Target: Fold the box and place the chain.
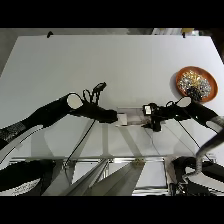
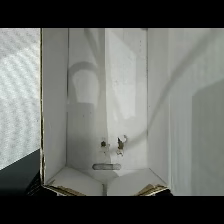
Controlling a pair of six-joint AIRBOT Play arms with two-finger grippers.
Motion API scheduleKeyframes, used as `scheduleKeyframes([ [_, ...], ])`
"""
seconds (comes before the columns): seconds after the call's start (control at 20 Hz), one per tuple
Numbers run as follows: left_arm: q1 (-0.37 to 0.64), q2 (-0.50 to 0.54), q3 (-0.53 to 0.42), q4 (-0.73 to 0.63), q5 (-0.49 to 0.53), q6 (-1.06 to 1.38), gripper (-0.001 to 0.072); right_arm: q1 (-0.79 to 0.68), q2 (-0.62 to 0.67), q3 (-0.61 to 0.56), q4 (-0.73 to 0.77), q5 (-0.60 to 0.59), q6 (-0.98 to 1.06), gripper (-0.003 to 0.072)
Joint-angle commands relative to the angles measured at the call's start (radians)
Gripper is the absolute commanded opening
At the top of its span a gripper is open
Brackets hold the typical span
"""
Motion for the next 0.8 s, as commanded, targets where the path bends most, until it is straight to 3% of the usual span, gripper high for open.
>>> scheduleKeyframes([
  [0.0, -0.017, -0.002, 0.003, 0.046, 0.010, -0.025, 0.0224, 0.000, 0.000, 0.001, 0.000, 0.000, 0.000, 0.0338],
  [0.35, -0.078, -0.039, 0.104, 0.178, 0.006, -0.222, 0.0226, 0.000, 0.000, 0.001, 0.000, 0.000, 0.000, 0.0338],
  [0.75, -0.138, -0.094, 0.188, 0.367, -0.064, -0.486, 0.0225, 0.000, 0.000, 0.001, 0.000, 0.000, 0.000, 0.0338],
])
